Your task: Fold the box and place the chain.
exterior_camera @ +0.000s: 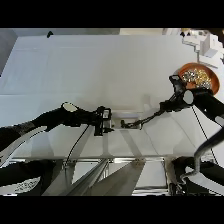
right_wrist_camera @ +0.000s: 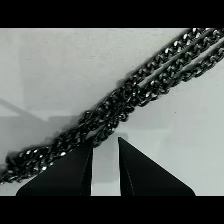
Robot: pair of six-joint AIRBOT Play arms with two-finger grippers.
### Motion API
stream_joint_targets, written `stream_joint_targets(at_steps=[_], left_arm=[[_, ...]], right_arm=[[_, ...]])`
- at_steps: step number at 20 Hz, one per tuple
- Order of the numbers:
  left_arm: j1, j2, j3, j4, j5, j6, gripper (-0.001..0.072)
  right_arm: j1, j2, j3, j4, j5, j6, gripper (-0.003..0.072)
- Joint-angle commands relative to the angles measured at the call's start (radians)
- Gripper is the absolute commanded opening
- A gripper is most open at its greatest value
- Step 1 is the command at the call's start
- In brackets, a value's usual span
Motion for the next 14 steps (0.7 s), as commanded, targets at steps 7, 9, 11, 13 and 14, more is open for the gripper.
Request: stream_joint_targets(at_steps=[7, 9, 11, 13, 14], left_arm=[[0.001, 0.001, 0.001, 0.0, 0.0, 0.0, 0.0066], [0.001, 0.001, 0.001, 0.0, 0.0, 0.0, 0.0066], [0.001, 0.001, 0.001, 0.0, 0.0, 0.0, 0.0066], [0.001, 0.001, 0.001, 0.0, 0.0, 0.0, 0.0066], [0.001, 0.001, 0.001, 0.0, 0.0, 0.0, 0.0066]], right_arm=[[0.0, -0.024, 0.0, -0.047, -0.053, 0.014, 0.016], [0.0, -0.049, 0.0, -0.048, -0.053, 0.014, 0.016], [0.0, -0.074, 0.0, -0.047, -0.053, 0.014, 0.0158], [0.0, -0.066, 0.0, -0.048, -0.053, 0.012, 0.0019], [0.0, -0.051, 0.0, -0.048, -0.054, 0.009, 0.0018]])
